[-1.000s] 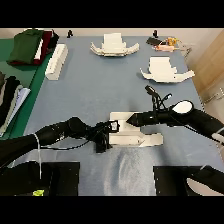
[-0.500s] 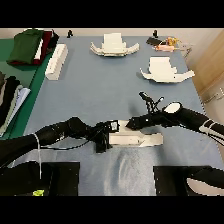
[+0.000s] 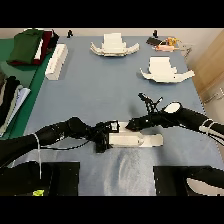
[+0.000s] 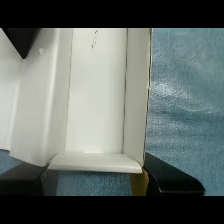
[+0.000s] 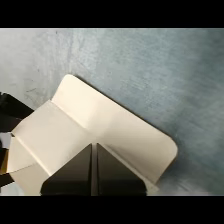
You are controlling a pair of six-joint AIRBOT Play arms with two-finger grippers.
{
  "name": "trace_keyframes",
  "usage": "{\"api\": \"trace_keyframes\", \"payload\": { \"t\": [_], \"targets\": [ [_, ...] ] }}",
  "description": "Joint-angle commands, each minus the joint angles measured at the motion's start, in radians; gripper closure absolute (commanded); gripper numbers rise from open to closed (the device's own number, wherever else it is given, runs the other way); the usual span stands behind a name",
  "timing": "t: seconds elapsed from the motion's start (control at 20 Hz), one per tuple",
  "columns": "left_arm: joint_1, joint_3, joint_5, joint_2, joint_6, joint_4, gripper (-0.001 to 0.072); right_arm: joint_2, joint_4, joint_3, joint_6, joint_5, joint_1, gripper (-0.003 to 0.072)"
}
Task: Fold the box.
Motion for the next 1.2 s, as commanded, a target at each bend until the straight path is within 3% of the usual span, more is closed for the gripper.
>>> {"api": "trace_keyframes", "payload": {
  "t": [0.0,0.3,0.5,0.7,0.75,0.85,0.9,1.0,1.15],
  "targets": [
    [0.000,-0.001,0.001,0.000,-0.002,-0.002,0.0241,0.032,0.013,0.011,-0.001,0.011,0.000,0.0638],
    [0.000,-0.001,0.001,0.000,-0.002,-0.002,0.0241,0.222,-0.074,0.058,0.011,0.039,0.000,0.0639],
    [0.000,-0.001,0.001,0.000,-0.002,-0.002,0.0241,0.391,-0.166,0.057,0.079,0.249,0.000,0.0639],
    [0.000,-0.001,0.001,0.000,-0.002,-0.002,0.0241,0.561,-0.266,0.013,0.020,0.456,0.000,0.0637],
    [0.000,-0.001,0.001,0.000,-0.002,-0.001,0.0241,0.599,-0.316,-0.002,0.000,0.475,0.000,0.0613],
    [0.000,-0.001,0.001,0.000,-0.002,-0.002,0.0241,0.653,-0.457,-0.035,-0.034,0.470,0.000,0.0306],
    [0.000,-0.001,0.001,0.000,-0.002,-0.002,0.0241,0.658,-0.526,-0.050,-0.084,0.454,0.002,0.0219],
    [0.000,-0.001,0.001,0.000,-0.002,-0.002,0.0241,0.644,-0.599,-0.090,-0.226,0.377,0.002,0.0203],
    [0.000,-0.001,0.001,0.000,-0.002,-0.002,0.0241,0.584,-0.568,-0.153,-0.503,0.226,0.002,0.0203]
  ]
}}
